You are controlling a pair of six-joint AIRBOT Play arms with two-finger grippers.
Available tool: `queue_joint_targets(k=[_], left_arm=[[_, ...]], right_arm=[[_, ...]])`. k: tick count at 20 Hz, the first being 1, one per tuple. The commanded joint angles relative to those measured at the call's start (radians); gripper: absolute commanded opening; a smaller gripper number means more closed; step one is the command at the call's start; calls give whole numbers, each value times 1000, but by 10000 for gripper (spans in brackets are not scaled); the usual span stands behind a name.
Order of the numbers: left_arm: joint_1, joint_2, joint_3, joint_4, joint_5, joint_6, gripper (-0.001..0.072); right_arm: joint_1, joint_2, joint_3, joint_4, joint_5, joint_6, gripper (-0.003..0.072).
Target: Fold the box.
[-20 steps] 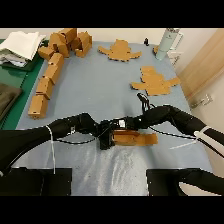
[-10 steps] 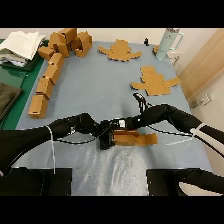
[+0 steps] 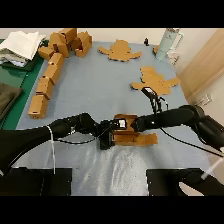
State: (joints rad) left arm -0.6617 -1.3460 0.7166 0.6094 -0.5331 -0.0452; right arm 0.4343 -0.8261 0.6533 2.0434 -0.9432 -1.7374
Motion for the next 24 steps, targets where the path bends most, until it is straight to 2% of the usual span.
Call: queue_joint_targets(k=[1, 4, 5, 6, 7, 10, 12, 15, 18, 19, 21, 23, 24], left_arm=[[1, 0, 0, 0, 0, 0, 435], [1, 0, 0, 0, 0, 0, 435], [1, 0, 0, 0, 0, 0, 436], [1, 0, 0, 0, 0, 0, 435], [1, 0, 0, 0, 0, 0, 436], [1, 0, 0, 0, 0, 0, 436], [1, 0, 0, 0, 0, 0, 436], [1, 0, 0, 0, 0, 0, 436], [1, 0, 0, 0, 0, 0, 436], [1, 0, 0, 0, 0, 0, 436], [1, 0, 0, 0, 0, 0, 435], [1, 0, 0, 0, 0, 0, 436], [1, 0, 0, 0, 0, 0, 436]], right_arm=[[3, 184, -86, -19, -131, -114, 5], [3, 332, -159, -73, -212, -311, 21], [2, 350, -176, -118, -216, -355, 184], [2, 353, -194, -158, -203, -411, 392], [2, 348, -209, -182, -166, -469, 464], [3, 257, -251, -215, 17, -623, 466], [3, 160, -251, -215, 86, -745, 466], [3, 40, -251, -194, 154, -833, 466], [22, 24, -251, -158, 169, -865, 449], [28, 25, -251, -158, 167, -864, 396], [35, 31, -251, -146, 158, -865, 215], [46, 37, -251, -131, 159, -868, 149], [55, 37, -252, -133, 170, -872, 142]])
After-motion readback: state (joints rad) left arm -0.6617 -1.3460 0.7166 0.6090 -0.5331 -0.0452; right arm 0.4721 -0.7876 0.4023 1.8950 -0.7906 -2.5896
